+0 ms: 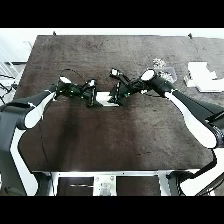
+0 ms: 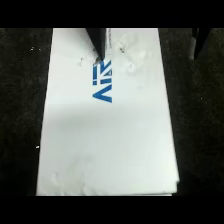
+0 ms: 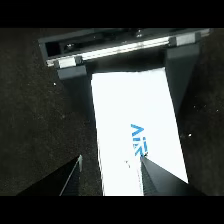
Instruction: Fold the box and place the chain.
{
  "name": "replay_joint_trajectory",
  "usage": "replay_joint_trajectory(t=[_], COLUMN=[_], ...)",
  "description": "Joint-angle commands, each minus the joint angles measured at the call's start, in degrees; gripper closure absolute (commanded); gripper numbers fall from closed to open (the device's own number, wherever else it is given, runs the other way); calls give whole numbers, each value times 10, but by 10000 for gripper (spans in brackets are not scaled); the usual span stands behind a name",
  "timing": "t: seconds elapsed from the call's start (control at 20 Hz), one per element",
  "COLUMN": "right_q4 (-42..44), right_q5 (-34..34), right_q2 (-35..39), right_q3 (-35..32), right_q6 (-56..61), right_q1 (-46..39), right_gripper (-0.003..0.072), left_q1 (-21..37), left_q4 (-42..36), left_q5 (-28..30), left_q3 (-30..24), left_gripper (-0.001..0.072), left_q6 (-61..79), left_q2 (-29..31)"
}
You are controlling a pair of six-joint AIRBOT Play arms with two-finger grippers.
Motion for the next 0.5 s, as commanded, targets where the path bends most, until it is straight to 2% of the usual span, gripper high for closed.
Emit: replay_joint_trajectory(t=[0.0,0.15,0.2,0.3,0.35,0.4,0.45], right_q4=[0,0,1,4,6,9,12], right_q5=[8,10,10,10,10,10,10], right_q2=[1,1,1,1,1,0,-1], right_q3=[9,9,9,9,8,8,8], right_q6=[-1,-1,-1,-1,-1,-1,0], right_q1=[-2,-9,-10,-12,-12,-12,-12], right_gripper=[258,261,309,541,626,664,670], left_q1=[0,0,0,0,0,0,0], left_q4=[0,0,0,0,0,0,0], left_q5=[1,1,1,0,0,1,1], left_q3=[0,0,0,0,0,0,0], left_gripper=[259,259,259,259,258,258,258], left_q6=[2,2,2,2,2,2,2], left_q2=[0,0,0,0,0,0,0])
